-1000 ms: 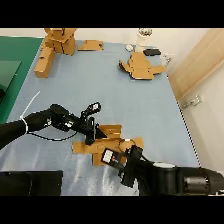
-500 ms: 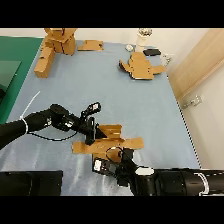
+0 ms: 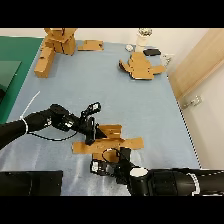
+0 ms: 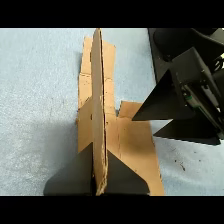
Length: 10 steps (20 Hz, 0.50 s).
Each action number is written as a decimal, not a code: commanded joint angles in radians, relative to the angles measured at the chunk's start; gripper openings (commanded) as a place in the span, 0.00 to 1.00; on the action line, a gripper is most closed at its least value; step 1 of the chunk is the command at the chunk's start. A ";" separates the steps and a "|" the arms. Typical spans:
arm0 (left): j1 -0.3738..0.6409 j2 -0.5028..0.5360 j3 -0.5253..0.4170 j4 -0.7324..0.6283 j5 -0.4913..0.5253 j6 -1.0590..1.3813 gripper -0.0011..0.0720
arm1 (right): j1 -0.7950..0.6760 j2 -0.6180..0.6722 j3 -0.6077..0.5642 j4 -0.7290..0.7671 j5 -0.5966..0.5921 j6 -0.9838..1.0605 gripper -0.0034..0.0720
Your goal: Fold the box.
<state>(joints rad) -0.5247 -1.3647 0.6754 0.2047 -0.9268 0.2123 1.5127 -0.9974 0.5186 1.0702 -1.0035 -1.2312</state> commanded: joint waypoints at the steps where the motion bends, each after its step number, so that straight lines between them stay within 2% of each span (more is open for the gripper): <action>1: 0.001 -0.001 0.001 0.000 0.000 0.000 0.03 | 0.001 -0.010 0.002 -0.047 0.000 0.001 0.74; 7: 0.001 -0.001 0.001 0.000 0.000 0.000 0.03 | 0.001 -0.009 0.018 -0.138 -0.007 0.171 0.74; 10: 0.001 -0.001 0.001 0.000 0.000 0.000 0.03 | 0.001 -0.010 0.018 -0.142 -0.006 0.188 0.74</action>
<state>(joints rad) -0.5247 -1.3647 0.6754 0.2047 -0.9264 0.2123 1.5135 -1.0065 0.5339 0.9493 -1.0073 -1.0962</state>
